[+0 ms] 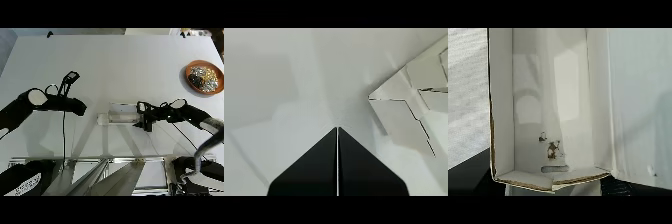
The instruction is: Fold the box and place the chain.
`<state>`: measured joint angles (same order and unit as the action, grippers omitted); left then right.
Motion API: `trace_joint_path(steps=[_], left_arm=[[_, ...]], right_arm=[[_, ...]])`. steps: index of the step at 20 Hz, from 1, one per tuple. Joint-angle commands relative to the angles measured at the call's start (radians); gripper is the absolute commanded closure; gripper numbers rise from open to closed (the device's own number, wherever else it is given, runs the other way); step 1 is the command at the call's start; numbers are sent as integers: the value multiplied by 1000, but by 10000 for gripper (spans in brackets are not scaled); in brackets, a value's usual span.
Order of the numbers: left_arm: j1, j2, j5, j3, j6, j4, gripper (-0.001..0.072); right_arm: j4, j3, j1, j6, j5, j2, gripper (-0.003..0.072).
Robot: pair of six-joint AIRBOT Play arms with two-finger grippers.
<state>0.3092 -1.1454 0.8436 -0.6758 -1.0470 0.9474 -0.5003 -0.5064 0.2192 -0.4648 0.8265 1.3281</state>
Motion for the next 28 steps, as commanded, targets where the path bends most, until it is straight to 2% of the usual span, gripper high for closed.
trace_joint_path(steps=[1,6,12,21,26,28], left_arm=[[-8,-108,-2,12,-72,-122,701],[44,-186,-1,12,-47,-178,701],[86,-219,-2,12,-33,-221,700],[111,-213,-2,11,8,-243,702],[128,-146,-17,11,37,-306,695],[148,-134,-27,11,37,-312,607]], right_arm=[[0,-1,0,0,0,0,389],[0,-1,0,0,0,0,389],[0,-1,0,0,0,0,389],[0,-1,0,0,0,0,389],[0,-1,0,0,0,0,389],[0,-1,0,0,0,0,389]])
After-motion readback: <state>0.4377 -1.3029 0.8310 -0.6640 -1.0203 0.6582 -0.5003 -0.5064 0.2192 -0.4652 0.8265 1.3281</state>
